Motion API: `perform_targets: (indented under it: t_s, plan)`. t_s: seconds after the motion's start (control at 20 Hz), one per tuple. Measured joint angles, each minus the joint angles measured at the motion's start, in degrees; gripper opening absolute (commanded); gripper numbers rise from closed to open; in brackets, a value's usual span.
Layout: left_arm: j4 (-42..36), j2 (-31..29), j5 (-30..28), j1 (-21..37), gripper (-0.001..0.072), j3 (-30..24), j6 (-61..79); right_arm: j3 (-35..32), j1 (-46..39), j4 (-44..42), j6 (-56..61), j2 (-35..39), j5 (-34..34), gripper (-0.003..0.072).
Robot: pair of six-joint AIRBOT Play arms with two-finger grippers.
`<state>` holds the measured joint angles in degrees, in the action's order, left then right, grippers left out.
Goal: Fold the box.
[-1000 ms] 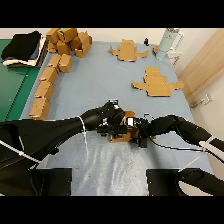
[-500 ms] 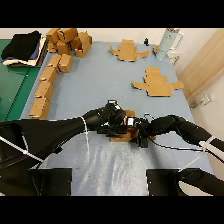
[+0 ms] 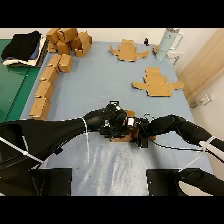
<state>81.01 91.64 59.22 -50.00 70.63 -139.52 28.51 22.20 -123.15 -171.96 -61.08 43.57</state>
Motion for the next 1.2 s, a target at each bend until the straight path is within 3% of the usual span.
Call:
perform_targets:
  t_s: [0.2, 0.4, 0.8, 0.9, 1.2]
  plan:
    - [-1.2, -1.6, 2.1, 1.9, 0.0445, 0.5, 0.5, 0.0, 0.0, 0.0, 0.0, 0.0, 0.0, 0.0487]
    - [-7.5, -2.4, 6.3, 6.9, 0.0446, 2.8, 7.2, 0.0, 0.0, 0.0, 0.0, 0.0, 0.0, 0.0487]
    - [-27.8, -2.7, 15.1, 24.4, 0.0441, 5.9, 30.4, 0.0, 0.0, 0.0, 0.0, 0.0, 0.0, 0.0487]
    - [-29.7, -2.7, 16.5, 29.2, 0.0023, 6.1, 37.8, 0.0, 0.0, 0.0, 0.0, 0.0, 0.0, 0.0487]
    - [-31.3, -2.8, 17.6, 37.9, 0.0011, 5.2, 72.6, 0.0, 0.0, 0.0, 0.0, 0.0, 0.0, 0.0487]
